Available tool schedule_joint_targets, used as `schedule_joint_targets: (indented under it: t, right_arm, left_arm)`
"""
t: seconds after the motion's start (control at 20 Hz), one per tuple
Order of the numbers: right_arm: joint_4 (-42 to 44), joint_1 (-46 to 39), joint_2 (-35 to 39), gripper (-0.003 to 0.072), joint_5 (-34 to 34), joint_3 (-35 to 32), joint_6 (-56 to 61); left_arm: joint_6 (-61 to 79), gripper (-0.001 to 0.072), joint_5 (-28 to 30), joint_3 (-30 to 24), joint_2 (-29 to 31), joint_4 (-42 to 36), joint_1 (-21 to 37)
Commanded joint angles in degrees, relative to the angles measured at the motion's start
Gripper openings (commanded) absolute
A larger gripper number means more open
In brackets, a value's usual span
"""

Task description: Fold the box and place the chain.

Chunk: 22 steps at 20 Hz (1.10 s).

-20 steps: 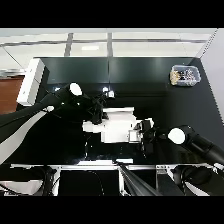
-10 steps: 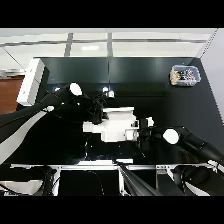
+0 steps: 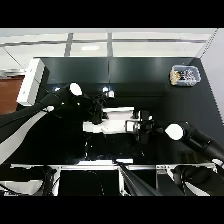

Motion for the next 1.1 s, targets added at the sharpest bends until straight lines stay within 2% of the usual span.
schedule_joint_targets:
  t: [0.0, 0.25, 0.5, 0.6, 0.75, 0.9, 1.05]
  right_arm:
    - [0.79, -4.22, 0.15, 0.0707, 3.23, 2.1, 0.15]
    - [11.41, -11.19, -0.37, 0.0707, 4.0, 2.23, -3.65]
    - [28.11, -13.7, -6.36, 0.0707, 7.32, 2.25, -18.34]
    - [34.14, -15.39, -8.57, 0.0707, 11.61, 2.25, -23.63]
    - [34.45, -15.87, -11.37, 0.0707, 15.37, 2.23, -25.97]
    - [33.7, -14.43, -12.96, 0.0707, 15.3, 2.23, -27.32]
    - [26.84, -12.35, -14.14, 0.0707, 14.69, 2.23, -26.86]
  left_arm:
    - [-0.07, 0.0022, -0.07, 0.0, 0.02, 0.0, -0.04]
    - [-0.04, 0.0022, -0.07, 0.0, 0.02, 0.0, -0.04]
    - [-0.04, 0.0022, -0.13, 0.0, 0.02, 0.0, -0.07]
    - [-0.04, 0.0022, -0.2, 0.0, 0.02, 0.0, -0.07]
    - [-0.04, 0.0022, -0.24, 0.0, 0.02, 0.0, -0.07]
    - [-0.02, 0.0022, -0.96, 0.0, 0.02, 0.0, -0.13]
    - [-0.02, 0.0022, -2.03, 0.0, 0.02, 0.04, -0.28]
